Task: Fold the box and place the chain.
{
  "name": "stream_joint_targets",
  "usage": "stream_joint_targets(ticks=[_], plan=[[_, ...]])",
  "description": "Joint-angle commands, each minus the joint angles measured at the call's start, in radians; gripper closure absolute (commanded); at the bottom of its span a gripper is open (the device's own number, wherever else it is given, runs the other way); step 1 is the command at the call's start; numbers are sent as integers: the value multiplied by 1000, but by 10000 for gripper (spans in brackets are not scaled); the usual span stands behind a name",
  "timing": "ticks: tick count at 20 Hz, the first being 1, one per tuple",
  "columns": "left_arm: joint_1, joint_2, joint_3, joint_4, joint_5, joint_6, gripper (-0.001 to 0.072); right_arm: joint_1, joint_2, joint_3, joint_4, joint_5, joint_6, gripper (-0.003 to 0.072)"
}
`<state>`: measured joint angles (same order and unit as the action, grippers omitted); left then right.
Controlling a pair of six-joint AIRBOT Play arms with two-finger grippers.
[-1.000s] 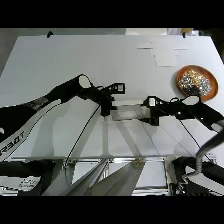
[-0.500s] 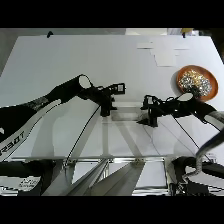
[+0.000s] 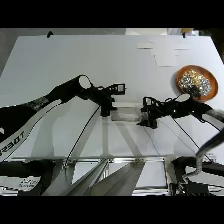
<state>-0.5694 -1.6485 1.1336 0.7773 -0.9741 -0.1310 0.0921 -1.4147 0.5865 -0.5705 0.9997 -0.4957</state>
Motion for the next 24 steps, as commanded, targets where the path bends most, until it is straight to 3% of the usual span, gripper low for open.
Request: stream_joint_targets(ticks=[1,4,9,14,16,20,21,22,24], plan=[[0,0,0,0,1,-1,699,0,-7,1,-2,-25,0,115],[0,0,0,0,1,-1,699,16,-7,1,0,-44,-3,143],[0,0,0,0,1,-1,699,39,-7,1,3,-54,-2,31],[0,0,0,0,1,-1,699,39,-7,1,18,-56,-3,26],[0,0,0,0,1,-1,699,39,-7,1,19,-69,-2,-11],[0,0,0,0,1,-1,699,39,-7,1,18,-69,-2,45],[0,0,0,0,1,-1,699,39,-7,1,18,-69,-2,71],[0,0,0,0,1,-1,699,39,-7,1,17,-69,-2,150],[0,0,0,0,1,-1,699,39,-7,1,16,-69,-2,192]])
